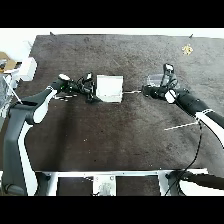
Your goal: Fold the box and place the chain.
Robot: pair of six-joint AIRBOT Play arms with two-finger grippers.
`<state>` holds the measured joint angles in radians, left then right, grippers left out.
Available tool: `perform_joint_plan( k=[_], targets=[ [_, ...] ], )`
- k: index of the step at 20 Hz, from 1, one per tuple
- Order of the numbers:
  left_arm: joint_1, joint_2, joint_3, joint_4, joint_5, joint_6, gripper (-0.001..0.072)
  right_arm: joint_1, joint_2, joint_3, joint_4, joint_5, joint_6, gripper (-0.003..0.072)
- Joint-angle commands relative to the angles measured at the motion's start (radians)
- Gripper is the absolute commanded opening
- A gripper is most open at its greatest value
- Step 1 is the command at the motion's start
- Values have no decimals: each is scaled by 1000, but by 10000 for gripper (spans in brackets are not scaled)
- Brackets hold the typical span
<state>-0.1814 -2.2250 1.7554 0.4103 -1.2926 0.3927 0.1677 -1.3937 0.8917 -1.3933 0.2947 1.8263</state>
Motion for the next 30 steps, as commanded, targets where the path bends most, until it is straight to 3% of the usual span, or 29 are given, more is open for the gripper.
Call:
perform_joint_plan(
  k=[1,10,12,14,15,16,17,21,26,30],
  targets=[
    [0,0,0,0,0,0,353,-27,-60,-54,135,-194,37,314],
    [0,0,0,0,1,0,353,-19,-274,78,268,-320,41,313],
    [0,0,0,0,0,0,353,-24,-293,110,280,-316,63,202],
    [0,0,0,0,0,0,353,-32,-309,113,283,-317,132,203],
    [0,0,0,0,1,0,353,-32,-313,113,283,-317,138,165],
    [0,0,0,0,1,0,353,-31,-313,113,283,-317,138,19],
    [0,0,0,0,1,0,353,-25,-306,113,283,-320,138,0],
    [0,0,0,0,1,0,353,35,-203,113,224,-348,126,-2],
    [0,0,0,0,0,0,353,132,40,113,98,-356,126,-2],
    [0,0,0,0,0,0,353,252,206,130,17,-437,126,-2]
  ],
)
